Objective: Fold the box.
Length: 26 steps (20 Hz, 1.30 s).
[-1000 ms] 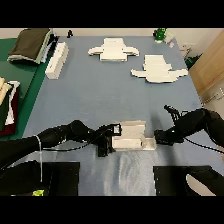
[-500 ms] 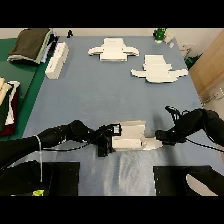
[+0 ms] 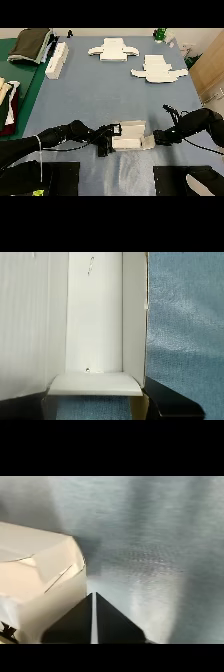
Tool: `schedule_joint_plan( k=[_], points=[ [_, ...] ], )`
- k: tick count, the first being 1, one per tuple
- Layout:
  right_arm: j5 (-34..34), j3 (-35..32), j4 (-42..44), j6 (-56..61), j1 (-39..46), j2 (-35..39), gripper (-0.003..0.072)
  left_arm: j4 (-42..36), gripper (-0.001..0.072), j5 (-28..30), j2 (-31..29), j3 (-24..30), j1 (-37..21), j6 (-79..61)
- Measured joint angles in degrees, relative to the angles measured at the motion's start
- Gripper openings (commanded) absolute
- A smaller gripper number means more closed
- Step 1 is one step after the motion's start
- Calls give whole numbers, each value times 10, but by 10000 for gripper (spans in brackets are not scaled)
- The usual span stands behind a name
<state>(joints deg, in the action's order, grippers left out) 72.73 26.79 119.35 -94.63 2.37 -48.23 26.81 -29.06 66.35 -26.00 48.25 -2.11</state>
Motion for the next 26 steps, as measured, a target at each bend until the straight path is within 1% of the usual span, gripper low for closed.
schedule_joint_plan(
  k=[1, 2, 6, 7, 8, 9, 12, 14, 16, 18, 20, 24, 26],
  points=[
    [4, 0, 7, -4, 0, 7, 266, 0, 424, 0, 0, 0, 0, 0],
    [6, 0, 17, -7, 0, 13, 308, 0, 424, 0, 0, 0, 0, 0],
    [11, 12, 49, -16, 0, 22, 309, 0, 424, 0, 0, 0, 0, 0],
    [11, 16, 54, -17, 0, 23, 325, 0, 424, 0, 0, 0, 0, 0],
    [11, 19, 57, -18, 0, 24, 483, 0, 424, 0, 0, 0, 0, 0],
    [10, 22, 58, -19, -2, 23, 530, 0, 424, 0, 0, 0, 0, 0],
    [1, 26, 62, -19, -24, 9, 530, 0, 424, 0, 0, 0, 0, 0],
    [-23, 28, 62, -16, -57, -7, 528, 0, 424, 0, 0, 0, 0, 0],
    [-51, 35, 41, 18, -104, -27, 526, 0, 424, 0, 0, 0, 0, 0],
    [-75, 51, -12, 87, -162, -47, 524, 0, 424, 0, 0, 0, 0, 0],
    [-89, 73, -85, 174, -227, -67, 504, 0, 424, 0, 0, 0, 0, 0],
    [-77, 123, -252, 353, -339, -111, 504, 0, 424, 0, 0, 0, 0, 0],
    [-63, 143, -293, 418, -378, -135, 503, 0, 424, 0, 0, 0, 0, 0]
  ],
)
